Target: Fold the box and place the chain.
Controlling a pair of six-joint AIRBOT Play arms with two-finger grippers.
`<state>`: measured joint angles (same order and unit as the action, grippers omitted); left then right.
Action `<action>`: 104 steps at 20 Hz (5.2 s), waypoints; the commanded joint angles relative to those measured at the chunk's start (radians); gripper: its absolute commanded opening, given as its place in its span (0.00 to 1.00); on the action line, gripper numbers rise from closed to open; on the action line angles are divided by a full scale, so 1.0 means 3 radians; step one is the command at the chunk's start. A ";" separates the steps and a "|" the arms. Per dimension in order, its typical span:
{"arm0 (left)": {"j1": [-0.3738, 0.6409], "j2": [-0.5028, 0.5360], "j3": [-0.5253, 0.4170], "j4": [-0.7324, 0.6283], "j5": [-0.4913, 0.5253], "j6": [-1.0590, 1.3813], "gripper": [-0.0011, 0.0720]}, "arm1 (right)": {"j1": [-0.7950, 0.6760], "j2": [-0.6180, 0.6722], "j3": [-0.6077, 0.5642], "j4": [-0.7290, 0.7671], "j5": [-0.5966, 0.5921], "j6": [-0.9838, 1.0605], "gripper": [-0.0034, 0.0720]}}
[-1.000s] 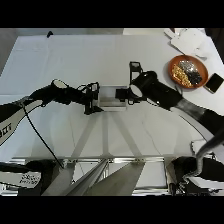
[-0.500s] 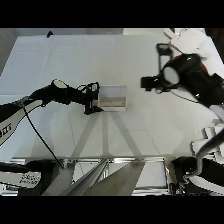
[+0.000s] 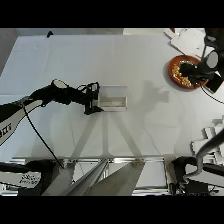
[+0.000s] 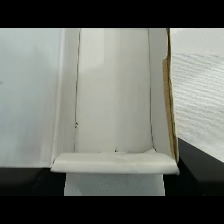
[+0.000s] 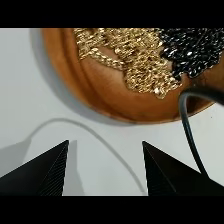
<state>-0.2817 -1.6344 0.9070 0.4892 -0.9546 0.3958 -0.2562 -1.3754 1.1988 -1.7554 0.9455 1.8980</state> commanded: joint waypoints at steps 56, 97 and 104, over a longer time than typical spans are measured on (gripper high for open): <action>-0.0001 0.0001 0.0001 -0.0005 -0.0009 0.0000 0.53 | 0.2299 0.0095 0.0885 0.0306 0.1294 -0.0577 0.06; -0.0001 0.0001 0.0001 -0.0005 -0.0008 0.0000 0.53 | 0.1151 -0.0567 0.0662 0.1039 0.0834 -0.3394 0.94; -0.0001 0.0001 0.0001 -0.0005 -0.0009 0.0000 0.53 | 0.0988 -0.1197 0.0662 0.1069 0.0593 -0.3591 0.97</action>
<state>-0.2817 -1.6344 0.9070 0.4873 -0.9577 0.3958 0.0582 -1.6741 1.3979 -1.4391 1.1439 0.8623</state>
